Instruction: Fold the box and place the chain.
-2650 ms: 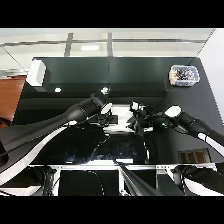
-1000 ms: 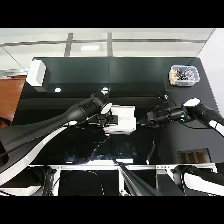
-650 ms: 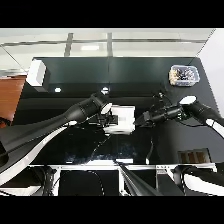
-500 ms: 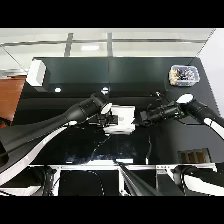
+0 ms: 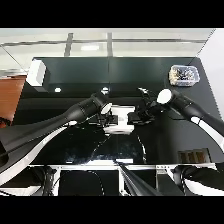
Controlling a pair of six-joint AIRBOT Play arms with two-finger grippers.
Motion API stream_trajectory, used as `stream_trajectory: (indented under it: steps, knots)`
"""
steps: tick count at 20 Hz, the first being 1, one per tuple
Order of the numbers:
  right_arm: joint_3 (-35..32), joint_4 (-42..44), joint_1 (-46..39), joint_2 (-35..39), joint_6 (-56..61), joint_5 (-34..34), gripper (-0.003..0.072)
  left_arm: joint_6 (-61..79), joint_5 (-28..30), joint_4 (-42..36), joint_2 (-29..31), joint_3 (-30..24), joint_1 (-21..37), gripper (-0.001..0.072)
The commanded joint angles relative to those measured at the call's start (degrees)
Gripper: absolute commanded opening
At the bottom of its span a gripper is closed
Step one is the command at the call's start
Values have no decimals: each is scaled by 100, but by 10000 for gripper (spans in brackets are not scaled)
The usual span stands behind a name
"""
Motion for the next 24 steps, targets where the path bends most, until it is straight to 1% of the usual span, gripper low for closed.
stream_trajectory:
  steps: [1,3,6,9,13,14,15,16,17,18,22,23,24]
  knots:
    - [334,-1558,667,-24,1770,-188,355,2,2,2,2,0,2,25]
    - [455,-2118,953,-35,2636,-203,355,2,2,2,2,0,2,25]
    - [481,-2577,1152,-96,3425,-155,355,2,4,2,2,0,2,25]
    - [492,-2632,1191,-199,3646,-68,354,2,2,2,2,0,2,25]
    - [522,-2828,1443,-413,3926,50,354,2,2,2,2,0,2,25]
    - [520,-2828,1467,-435,3958,79,344,2,2,2,2,0,2,25]
    - [522,-2830,1469,-433,3958,87,193,2,4,2,2,0,2,25]
    - [522,-2824,1467,-435,3963,87,116,2,4,2,2,0,2,25]
    - [522,-2824,1469,-435,3985,87,81,2,2,2,2,0,2,25]
    - [525,-2822,1469,-435,3989,98,15,2,2,2,2,0,2,25]
    - [535,-2774,1469,-433,4006,120,19,2,4,2,2,0,2,25]
    - [538,-2715,1464,-433,4006,90,141,2,4,2,2,0,2,25]
    - [549,-2699,1460,-433,4004,85,167,2,4,2,2,0,2,25]
